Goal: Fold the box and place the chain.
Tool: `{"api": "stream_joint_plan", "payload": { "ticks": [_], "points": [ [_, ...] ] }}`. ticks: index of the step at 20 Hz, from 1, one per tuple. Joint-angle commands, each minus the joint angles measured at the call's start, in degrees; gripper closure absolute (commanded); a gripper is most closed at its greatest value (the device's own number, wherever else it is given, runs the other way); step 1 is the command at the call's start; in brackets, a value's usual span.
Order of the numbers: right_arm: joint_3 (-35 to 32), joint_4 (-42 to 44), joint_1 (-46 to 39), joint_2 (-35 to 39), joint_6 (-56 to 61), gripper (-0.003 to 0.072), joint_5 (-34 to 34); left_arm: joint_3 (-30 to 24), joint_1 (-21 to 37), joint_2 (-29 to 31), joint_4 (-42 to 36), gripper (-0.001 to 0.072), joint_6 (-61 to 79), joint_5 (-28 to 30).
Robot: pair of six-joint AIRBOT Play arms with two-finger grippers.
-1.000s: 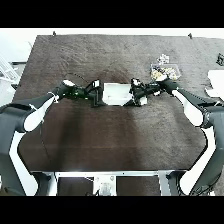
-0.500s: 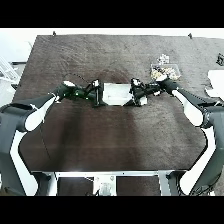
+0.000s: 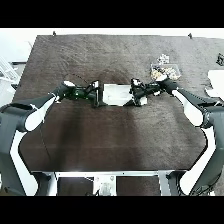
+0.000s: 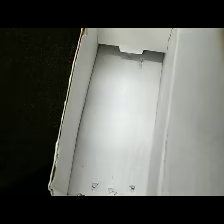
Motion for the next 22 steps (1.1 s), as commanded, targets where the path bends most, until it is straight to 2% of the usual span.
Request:
{"api": "stream_joint_plan", "payload": {
  "ticks": [1,5,6,7,16,19,22],
  "points": [
    [0.00,0.04,0.07,0.02,0.04,0.0106,-0.13,0.04,0.02,-0.02,0.37,0.0081,1.03,-1.03],
    [0.00,0.02,0.07,0.02,0.04,0.0106,-0.13,0.04,0.02,-0.02,0.59,0.0078,1.16,-0.81],
    [0.00,0.02,0.07,0.02,0.02,0.0107,-0.13,0.04,0.02,-0.02,0.59,0.0017,0.98,-0.70],
    [0.00,0.04,0.07,0.02,0.02,0.0107,-0.13,0.04,0.02,-0.02,0.57,-0.0009,0.42,-0.50],
    [0.00,0.02,0.07,0.02,0.04,0.0106,-0.13,0.37,0.13,-0.42,0.26,-0.0010,-1.92,0.63],
    [0.00,0.04,0.07,0.02,0.02,0.0107,-0.13,5.40,0.13,-3.96,0.59,-0.0010,-6.60,-3.50],
    [0.00,0.02,0.07,0.02,0.02,0.0106,-0.13,6.58,0.13,-4.20,0.68,-0.0010,-6.62,-3.63]
  ]
}}
